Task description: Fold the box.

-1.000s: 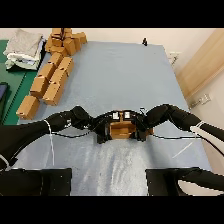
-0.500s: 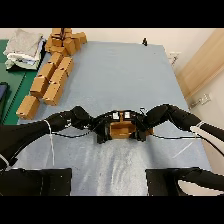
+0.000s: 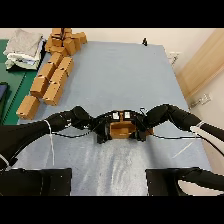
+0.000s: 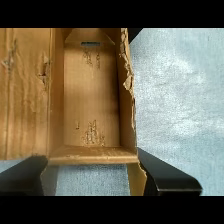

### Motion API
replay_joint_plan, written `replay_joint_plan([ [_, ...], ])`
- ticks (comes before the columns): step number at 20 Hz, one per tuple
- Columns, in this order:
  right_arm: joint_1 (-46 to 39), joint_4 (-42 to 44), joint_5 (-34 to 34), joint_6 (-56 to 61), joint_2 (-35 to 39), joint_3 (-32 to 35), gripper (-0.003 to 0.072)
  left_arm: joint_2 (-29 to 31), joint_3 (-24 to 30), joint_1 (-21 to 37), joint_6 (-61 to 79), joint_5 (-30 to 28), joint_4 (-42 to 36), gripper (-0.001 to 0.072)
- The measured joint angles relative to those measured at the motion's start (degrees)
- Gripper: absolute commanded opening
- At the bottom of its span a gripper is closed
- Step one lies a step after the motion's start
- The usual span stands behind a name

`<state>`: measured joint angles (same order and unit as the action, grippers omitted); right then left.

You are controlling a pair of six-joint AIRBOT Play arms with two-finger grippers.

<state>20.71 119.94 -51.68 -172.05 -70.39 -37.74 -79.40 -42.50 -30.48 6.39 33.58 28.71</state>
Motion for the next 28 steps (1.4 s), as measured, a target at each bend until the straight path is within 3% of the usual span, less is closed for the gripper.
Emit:
replay_joint_plan([
  [1,-0.02,0.44,-0.46,0.13,0.00,-0.02,0.0720,0.00,0.00,0.00,0.00,0.00,0.00,0.0422],
  [10,-0.04,-3.32,-1.70,7.58,1.33,-1.33,0.0720,-0.02,0.00,0.00,-0.07,-0.28,-0.07,0.0422],
  [15,-0.04,-10.32,-2.27,19.43,7.45,-1.55,0.0717,-0.02,0.00,0.00,-0.04,-0.24,-0.04,0.0422],
  [17,-0.04,-11.56,-5.38,23.56,10.93,-1.53,0.0714,-0.02,0.00,0.00,-0.04,-0.20,-0.04,0.0422],
  [22,-0.02,-3.41,-13.14,31.74,16.48,-1.53,0.0714,-0.02,0.00,0.00,-0.04,-0.07,-0.02,0.0422],
  [28,0.33,4.76,-15.39,48.74,17.77,-1.53,0.0710,-0.02,0.00,0.00,-0.04,-0.04,-0.02,0.0422],
])
